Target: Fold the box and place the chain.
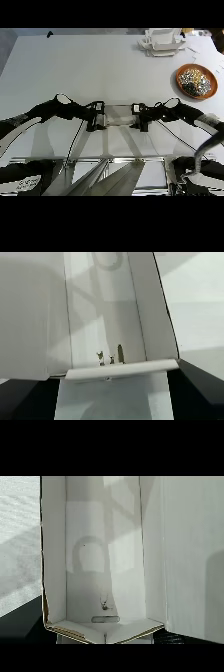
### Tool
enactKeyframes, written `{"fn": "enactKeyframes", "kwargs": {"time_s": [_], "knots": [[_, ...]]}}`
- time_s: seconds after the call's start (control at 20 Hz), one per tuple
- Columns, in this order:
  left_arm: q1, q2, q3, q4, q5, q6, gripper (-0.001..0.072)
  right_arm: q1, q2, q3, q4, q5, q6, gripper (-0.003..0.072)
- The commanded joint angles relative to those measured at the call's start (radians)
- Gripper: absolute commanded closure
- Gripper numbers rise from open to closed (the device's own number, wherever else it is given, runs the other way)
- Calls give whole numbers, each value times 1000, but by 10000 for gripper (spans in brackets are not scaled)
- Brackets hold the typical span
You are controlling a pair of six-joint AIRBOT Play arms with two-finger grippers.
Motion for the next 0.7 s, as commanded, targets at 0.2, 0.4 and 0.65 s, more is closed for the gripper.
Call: {"fn": "enactKeyframes", "kwargs": {"time_s": [0.2, 0.4, 0.65], "knots": [[-27, 0, -2, 6, 33, -11, 493, 0, 0, 1, -1, -1, -2, 287], [-44, 0, -2, 6, 35, -12, 518, 0, 0, 1, -1, -2, -2, 287], [-44, 0, -2, 5, 29, -14, 518, 0, 0, 1, -1, -2, -2, 287]]}}
